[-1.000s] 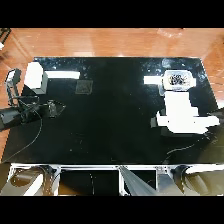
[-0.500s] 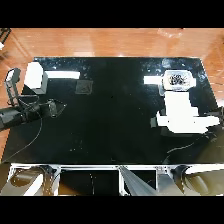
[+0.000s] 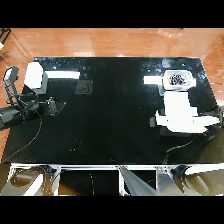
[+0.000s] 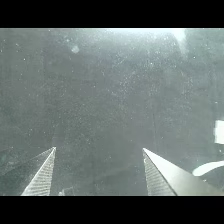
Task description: Fold the box and place the chain.
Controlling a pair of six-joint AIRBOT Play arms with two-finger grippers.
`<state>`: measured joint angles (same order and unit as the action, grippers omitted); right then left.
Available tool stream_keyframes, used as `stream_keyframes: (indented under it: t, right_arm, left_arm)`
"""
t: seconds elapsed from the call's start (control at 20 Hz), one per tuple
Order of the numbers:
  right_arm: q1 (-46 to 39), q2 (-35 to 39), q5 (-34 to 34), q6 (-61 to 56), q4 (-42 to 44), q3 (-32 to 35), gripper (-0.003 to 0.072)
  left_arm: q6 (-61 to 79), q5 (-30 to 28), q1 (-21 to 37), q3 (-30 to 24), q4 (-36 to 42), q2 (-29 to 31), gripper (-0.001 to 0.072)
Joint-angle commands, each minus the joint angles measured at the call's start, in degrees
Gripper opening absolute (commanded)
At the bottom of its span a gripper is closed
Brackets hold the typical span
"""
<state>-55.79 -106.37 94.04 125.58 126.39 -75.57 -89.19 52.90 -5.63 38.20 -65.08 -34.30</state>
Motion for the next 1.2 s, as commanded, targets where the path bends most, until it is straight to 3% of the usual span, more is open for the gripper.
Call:
stream_keyframes:
  t: [0.0,0.05,0.15,0.25,0.7,0.9,1.15]
  right_arm:
    - [0.2,0.0,-0.3,0.5,-0.4,0.0,0.0549]
    - [0.2,0.0,-0.3,0.9,-0.4,0.0,0.0334]
    - [0.2,0.0,-0.1,1.8,-0.4,0.0,0.0103]
    - [0.2,0.0,0.6,3.0,-0.4,0.0,0.0021]
    - [1.8,3.9,3.6,4.3,8.2,2.6,0.0021]
    - [7.0,11.8,2.2,2.6,15.8,12.2,0.0022]
    - [22.5,27.3,-8.5,-3.4,17.5,24.5,0.0022]
  left_arm:
    - [0.0,-0.2,0.0,0.0,0.0,0.0,0.0631]
    - [0.0,-0.2,0.0,0.0,0.0,0.0,0.0631]
    - [0.0,-0.1,0.0,0.0,0.0,0.0,0.0631]
    - [0.0,0.0,0.0,0.0,0.0,0.0,0.0631]
    - [0.1,-0.2,0.0,0.0,0.0,0.0,0.0631]
    - [0.0,0.2,0.0,0.0,0.0,-0.6,0.0631]
    - [0.1,0.3,0.0,-0.1,4.5,-2.6,0.0631]
